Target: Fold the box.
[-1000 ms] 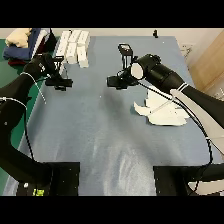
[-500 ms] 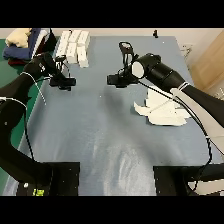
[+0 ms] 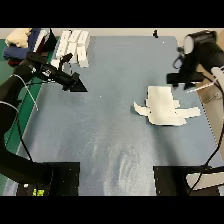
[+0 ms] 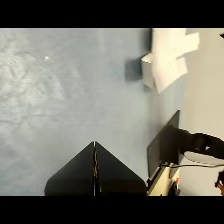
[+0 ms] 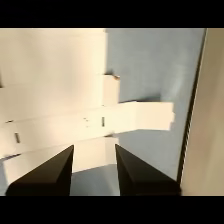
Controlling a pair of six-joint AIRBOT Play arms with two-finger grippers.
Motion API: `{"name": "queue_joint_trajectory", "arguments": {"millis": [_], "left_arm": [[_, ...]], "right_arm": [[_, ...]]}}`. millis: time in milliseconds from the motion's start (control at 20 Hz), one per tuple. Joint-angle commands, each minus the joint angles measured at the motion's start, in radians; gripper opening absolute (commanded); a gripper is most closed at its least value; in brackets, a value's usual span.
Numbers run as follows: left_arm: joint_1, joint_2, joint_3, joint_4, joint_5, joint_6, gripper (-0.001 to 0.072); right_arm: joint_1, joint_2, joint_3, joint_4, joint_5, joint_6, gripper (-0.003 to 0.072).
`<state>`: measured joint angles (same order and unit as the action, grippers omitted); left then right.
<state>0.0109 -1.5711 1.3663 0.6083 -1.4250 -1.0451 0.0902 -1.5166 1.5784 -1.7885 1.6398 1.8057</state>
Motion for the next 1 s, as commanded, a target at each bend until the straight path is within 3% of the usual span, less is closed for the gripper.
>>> {"name": "queue_joint_trajectory", "arguments": {"millis": [0,150,300,350,400,550,850,900,950], "left_arm": [[0.007,0.137,-0.106,-0.047,0.003,0.04,0.0015],[0.001,0.298,-0.204,-0.046,0.05,0.075,0.0016],[0.001,0.371,-0.225,-0.043,0.065,0.077,0.0048],[0.001,0.377,-0.224,-0.044,0.073,0.072,0.0397],[-0.003,0.378,-0.225,-0.043,0.091,0.029,0.0635],[-0.011,0.377,-0.225,-0.043,0.129,0.003,0.063],[-0.017,0.377,-0.225,-0.043,0.137,-0.03,0.063],[-0.017,0.377,-0.225,-0.043,0.133,-0.031,0.063],[-0.017,0.377,-0.224,-0.043,0.134,-0.046,0.063]], "right_arm": [[-0.242,0.001,-0.046,0.067,0.039,-0.119,0.0413],[-0.411,-0.001,-0.11,0.183,-0.002,-0.208,0.0461],[-0.531,-0.02,-0.124,0.241,-0.058,-0.31,0.046],[-0.569,-0.038,-0.124,0.286,-0.078,-0.346,0.046],[-0.6,-0.061,-0.124,0.342,-0.087,-0.369,0.046],[-0.652,-0.145,-0.126,0.555,-0.086,-0.473,0.046],[-0.653,-0.24,-0.126,0.573,-0.089,-0.528,0.046],[-0.652,-0.24,-0.126,0.573,-0.088,-0.532,0.0444],[-0.652,-0.24,-0.126,0.575,-0.08,-0.537,0.0372]]}}
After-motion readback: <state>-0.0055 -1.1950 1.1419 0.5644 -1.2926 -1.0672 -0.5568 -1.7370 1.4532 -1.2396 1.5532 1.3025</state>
